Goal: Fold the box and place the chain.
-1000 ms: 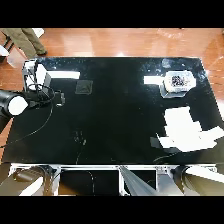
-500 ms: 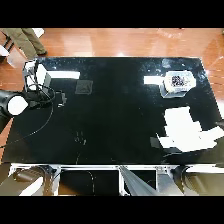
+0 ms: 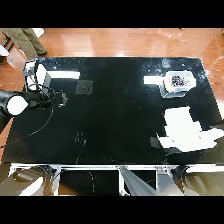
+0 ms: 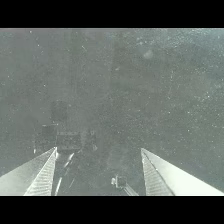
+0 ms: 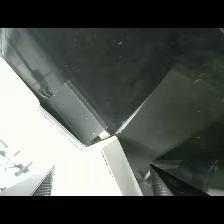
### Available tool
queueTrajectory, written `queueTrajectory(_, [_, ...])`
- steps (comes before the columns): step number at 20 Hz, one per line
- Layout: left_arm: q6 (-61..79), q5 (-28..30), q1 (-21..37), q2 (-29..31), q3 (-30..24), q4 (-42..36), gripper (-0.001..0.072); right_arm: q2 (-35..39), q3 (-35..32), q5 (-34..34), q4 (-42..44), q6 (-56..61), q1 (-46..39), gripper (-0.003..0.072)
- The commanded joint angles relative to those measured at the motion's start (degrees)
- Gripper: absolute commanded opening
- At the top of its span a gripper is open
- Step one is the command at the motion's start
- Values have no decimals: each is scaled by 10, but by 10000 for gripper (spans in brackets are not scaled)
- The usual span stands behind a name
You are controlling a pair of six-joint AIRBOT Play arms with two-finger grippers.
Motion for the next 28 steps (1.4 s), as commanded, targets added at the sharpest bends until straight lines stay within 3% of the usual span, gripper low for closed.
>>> queueTrajectory(1, [1, 0, 0, 0, 0, 0, 620, -2, 0, -1, -29, 2, 22, 696])
queueTrajectory(4, [1, 0, 0, 0, 0, 0, 620, -5, 0, -1, -33, -9, 44, 695])
queueTrajectory(6, [1, 0, 0, 0, 0, 0, 620, -5, 0, 5, -33, -12, 51, 460])
queueTrajectory(10, [1, 0, 0, 0, 0, 0, 620, -5, 0, 12, -33, -15, 51, 446])
queueTrajectory(11, [1, 0, 0, 0, 0, 0, 620, -5, 0, 14, -32, -16, 51, 323])
queueTrajectory(13, [1, 0, 0, 0, 0, 0, 620, -5, 0, 17, -32, -21, 51, 294])
queueTrajectory(14, [1, 0, 0, 0, 0, 0, 620, -5, 0, 19, -26, -25, 51, 179])
queueTrajectory(16, [1, 0, 0, 0, 0, 0, 620, -5, 0, 26, -10, -40, 51, 37])
queueTrajectory(23, [1, 0, 1, 0, 0, 0, 620, -1, -2, 41, 63, -46, 52, 19])
queueTrajectory(28, [1, 3, 0, 0, 0, 0, 620, 28, -48, 38, 128, -52, 72, 19])
